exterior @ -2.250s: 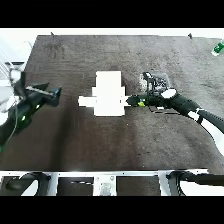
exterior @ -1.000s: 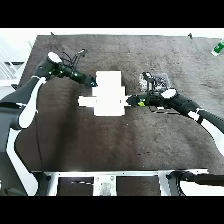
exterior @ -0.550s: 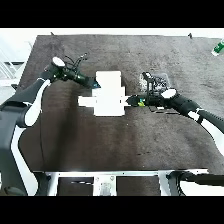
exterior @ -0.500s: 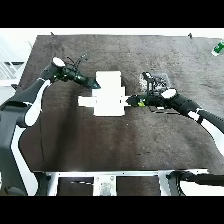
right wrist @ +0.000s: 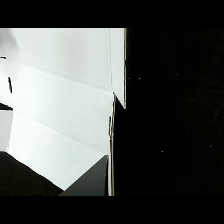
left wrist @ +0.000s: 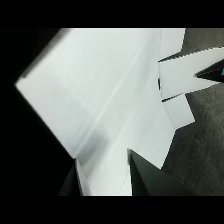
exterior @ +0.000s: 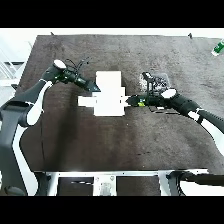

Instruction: Fold the box and place the chain.

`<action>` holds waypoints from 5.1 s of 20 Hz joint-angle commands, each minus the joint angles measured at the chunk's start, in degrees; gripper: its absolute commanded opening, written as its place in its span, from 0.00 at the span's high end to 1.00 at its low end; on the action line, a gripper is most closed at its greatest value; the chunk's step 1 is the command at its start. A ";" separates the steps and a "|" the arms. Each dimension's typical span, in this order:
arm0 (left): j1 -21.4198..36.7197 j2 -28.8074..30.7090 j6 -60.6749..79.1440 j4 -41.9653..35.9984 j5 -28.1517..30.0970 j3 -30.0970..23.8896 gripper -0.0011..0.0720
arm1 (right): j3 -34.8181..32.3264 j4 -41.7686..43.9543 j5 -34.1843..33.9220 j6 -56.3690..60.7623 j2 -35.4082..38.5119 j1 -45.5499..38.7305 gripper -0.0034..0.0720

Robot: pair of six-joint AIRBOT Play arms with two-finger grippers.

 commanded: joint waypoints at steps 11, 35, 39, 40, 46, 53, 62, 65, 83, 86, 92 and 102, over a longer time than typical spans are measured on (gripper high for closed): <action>0.02 -0.28 3.54 -3.32 -0.55 0.07 0.95 | -0.02 -0.11 0.04 0.02 -0.02 0.04 0.94; 0.22 13.18 62.62 -14.84 8.15 -26.47 0.96 | -0.02 -0.15 1.57 -1.49 5.33 -9.77 0.70; 0.94 13.16 65.85 -15.85 11.28 -27.89 0.96 | -0.02 -0.15 1.57 -2.21 5.33 -9.94 0.70; 1.16 13.16 67.45 -16.70 12.00 -28.50 0.96 | -0.02 -0.15 1.57 -2.80 5.33 -9.94 0.70; 1.40 12.31 74.62 -17.22 11.17 -30.95 0.96 | -0.02 -0.13 1.57 -2.80 5.31 -9.92 0.70; 1.40 9.75 78.23 -18.01 9.88 -30.80 0.96 | -0.02 -0.13 1.55 -2.80 5.31 -9.81 0.69; 1.40 9.25 78.86 -17.86 10.49 -30.75 0.96 | -0.02 -0.13 1.53 -2.80 5.20 -9.11 0.66; 1.40 9.25 78.95 -17.16 11.10 -30.75 0.96 | -0.02 -0.46 1.36 -3.06 5.20 -9.22 0.57; 1.40 9.27 78.93 -17.00 11.80 -30.75 0.96 | -1.03 -1.70 13.03 -30.75 18.29 -4.85 0.27; 1.40 9.27 78.95 -17.05 11.80 -30.75 0.96 | -4.35 -2.89 12.37 -44.37 17.77 -0.50 0.27; 1.40 9.27 78.93 -17.05 11.80 -30.75 0.96 | -6.88 -10.38 8.74 -52.48 11.98 6.54 0.27; 1.40 9.27 78.93 -17.05 11.80 -30.75 0.96 | -6.84 -17.55 -0.85 -52.48 4.02 12.09 0.23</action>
